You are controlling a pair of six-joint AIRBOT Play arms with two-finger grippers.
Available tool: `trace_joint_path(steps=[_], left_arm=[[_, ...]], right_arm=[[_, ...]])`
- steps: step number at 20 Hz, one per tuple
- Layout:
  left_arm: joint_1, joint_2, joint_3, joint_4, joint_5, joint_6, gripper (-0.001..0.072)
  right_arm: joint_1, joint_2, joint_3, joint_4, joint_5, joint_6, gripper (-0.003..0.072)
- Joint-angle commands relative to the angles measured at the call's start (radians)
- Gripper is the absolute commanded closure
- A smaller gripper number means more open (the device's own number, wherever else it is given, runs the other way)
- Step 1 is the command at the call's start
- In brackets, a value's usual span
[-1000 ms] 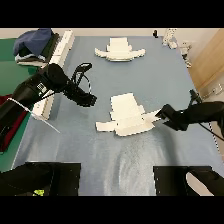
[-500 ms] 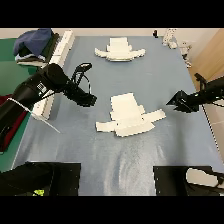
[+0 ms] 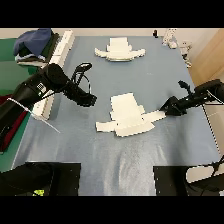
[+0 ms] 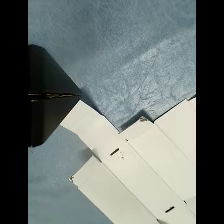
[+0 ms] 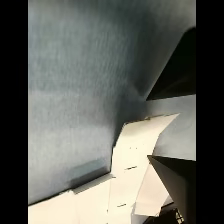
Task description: Fold the box.
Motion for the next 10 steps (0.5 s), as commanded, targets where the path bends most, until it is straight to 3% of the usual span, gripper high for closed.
trace_joint_path(steps=[1,4,5,6,8,9,10], left_arm=[[0.000,0.000,0.001,-0.001,0.000,0.000,0.0695],[0.000,0.000,0.001,-0.001,-0.001,0.000,0.0695],[0.000,0.000,0.001,-0.001,-0.001,0.000,0.0695],[0.000,0.000,0.001,-0.001,-0.001,0.000,0.0695],[0.000,0.000,0.001,-0.003,-0.006,0.000,0.0695],[0.000,0.000,0.001,-0.006,-0.011,0.000,0.0695],[0.000,0.000,0.001,-0.006,-0.011,-0.003,0.0695]], right_arm=[[0.053,-0.028,0.003,0.040,-0.044,-0.064,0.0179],[0.097,-0.027,0.003,0.042,-0.047,-0.066,0.0182],[0.105,-0.027,0.003,0.043,-0.056,-0.066,0.0285],[0.109,-0.027,0.003,0.043,-0.071,-0.066,0.0458],[0.114,-0.027,0.003,0.043,-0.106,-0.065,0.0555],[0.114,-0.027,0.003,0.043,-0.118,-0.064,0.0683],[0.115,-0.027,0.003,0.048,-0.124,-0.062,0.0683]])
